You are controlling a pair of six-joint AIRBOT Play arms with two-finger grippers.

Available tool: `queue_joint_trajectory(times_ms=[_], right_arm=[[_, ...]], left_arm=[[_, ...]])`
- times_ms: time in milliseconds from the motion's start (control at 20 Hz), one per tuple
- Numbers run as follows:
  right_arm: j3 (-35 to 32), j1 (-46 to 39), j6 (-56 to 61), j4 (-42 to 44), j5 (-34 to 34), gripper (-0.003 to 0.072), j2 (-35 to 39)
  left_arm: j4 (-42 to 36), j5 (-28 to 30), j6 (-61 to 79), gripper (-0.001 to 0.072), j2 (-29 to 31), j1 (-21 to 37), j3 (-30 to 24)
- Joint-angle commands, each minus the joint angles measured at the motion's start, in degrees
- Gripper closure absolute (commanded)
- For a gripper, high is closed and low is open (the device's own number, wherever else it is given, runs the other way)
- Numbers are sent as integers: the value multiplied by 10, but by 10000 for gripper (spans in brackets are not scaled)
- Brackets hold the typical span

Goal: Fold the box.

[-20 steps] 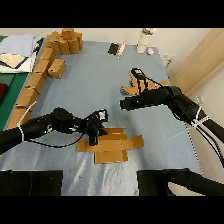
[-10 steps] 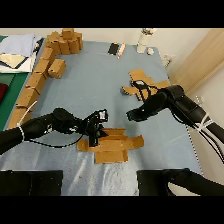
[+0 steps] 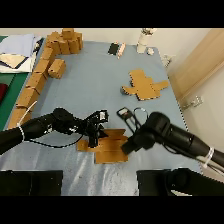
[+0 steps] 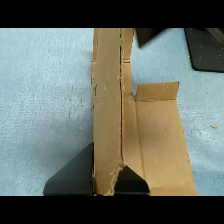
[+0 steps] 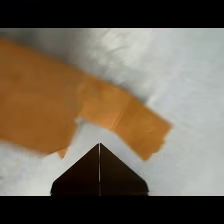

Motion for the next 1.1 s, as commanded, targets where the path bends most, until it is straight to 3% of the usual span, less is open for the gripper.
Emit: queue_joint_trajectory(times_ms=[0,50,100,150,200,550,1050], right_arm=[[-94,166,-23,-31,132,684,48],[-131,215,-29,-65,194,680,61],[-161,252,-29,-97,240,553,66],[-179,274,-29,-120,264,253,65],[-189,288,-31,-137,272,225,62],[-192,290,-30,-252,267,225,39],[-147,290,76,-289,194,225,55]], left_arm=[[0,0,0,698,0,0,0],[0,0,0,697,0,0,0],[0,0,0,698,0,0,0],[0,0,0,698,0,0,0],[0,0,0,698,0,0,0],[0,0,0,698,0,-1,0],[0,0,0,698,0,-1,0]])
